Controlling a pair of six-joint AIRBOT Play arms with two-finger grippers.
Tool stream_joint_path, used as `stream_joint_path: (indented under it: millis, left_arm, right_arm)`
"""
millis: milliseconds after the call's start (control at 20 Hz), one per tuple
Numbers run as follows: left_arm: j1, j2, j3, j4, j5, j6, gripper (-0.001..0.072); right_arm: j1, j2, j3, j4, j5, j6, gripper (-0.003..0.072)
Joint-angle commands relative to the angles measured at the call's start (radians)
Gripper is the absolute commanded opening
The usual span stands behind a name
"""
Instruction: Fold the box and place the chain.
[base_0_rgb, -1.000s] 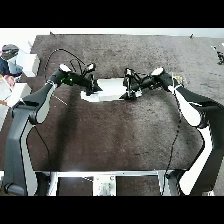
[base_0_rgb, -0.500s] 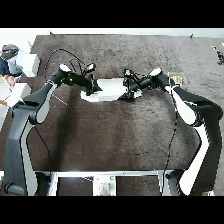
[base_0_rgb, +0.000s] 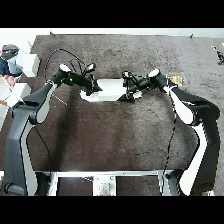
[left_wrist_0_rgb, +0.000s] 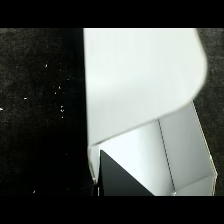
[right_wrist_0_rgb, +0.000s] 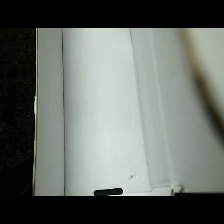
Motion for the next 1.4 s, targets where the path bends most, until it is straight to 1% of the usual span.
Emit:
stream_joint_path:
  millis: [0,200,300,350,500,800,850,900,1150,1350]
  left_arm:
    - [0.000,-0.001,0.000,0.000,0.001,0.000,0.0013]
    - [0.000,-0.001,0.000,0.000,0.001,0.000,0.0013]
    - [0.000,-0.001,0.000,0.000,0.001,0.000,0.0013]
    - [0.000,-0.001,0.000,0.000,0.001,0.000,0.0013]
    - [0.000,-0.001,0.000,0.000,0.001,0.000,0.0013]
    - [0.000,-0.001,0.000,0.000,0.001,0.000,0.0013]
    - [0.000,-0.001,0.000,0.000,0.001,0.000,0.0013]
    - [0.000,-0.001,0.000,0.000,0.001,0.000,0.0013]
    - [0.000,-0.001,0.000,0.000,0.001,0.000,0.0013]
    - [0.000,-0.001,0.000,0.000,0.001,0.000,0.0013]
  right_arm:
    - [0.001,-0.002,0.002,-0.006,-0.008,0.001,0.0589]
    - [0.001,-0.002,0.002,-0.005,-0.011,0.001,0.0591]
    - [0.001,-0.002,0.002,-0.005,-0.010,0.001,0.0672]
    - [0.001,-0.002,0.002,-0.005,-0.010,0.001,0.0671]
    - [0.001,-0.002,0.002,-0.005,-0.010,0.000,0.0590]
    - [-0.013,-0.002,0.002,-0.006,-0.002,0.000,0.0587]
    - [-0.014,-0.002,0.002,-0.006,0.002,0.000,0.0485]
    - [-0.014,-0.002,0.002,-0.007,0.002,0.000,0.0464]
    - [-0.014,-0.002,0.002,-0.013,-0.038,-0.003,0.0465]
    - [-0.014,-0.002,0.002,-0.012,-0.035,-0.003,0.0465]
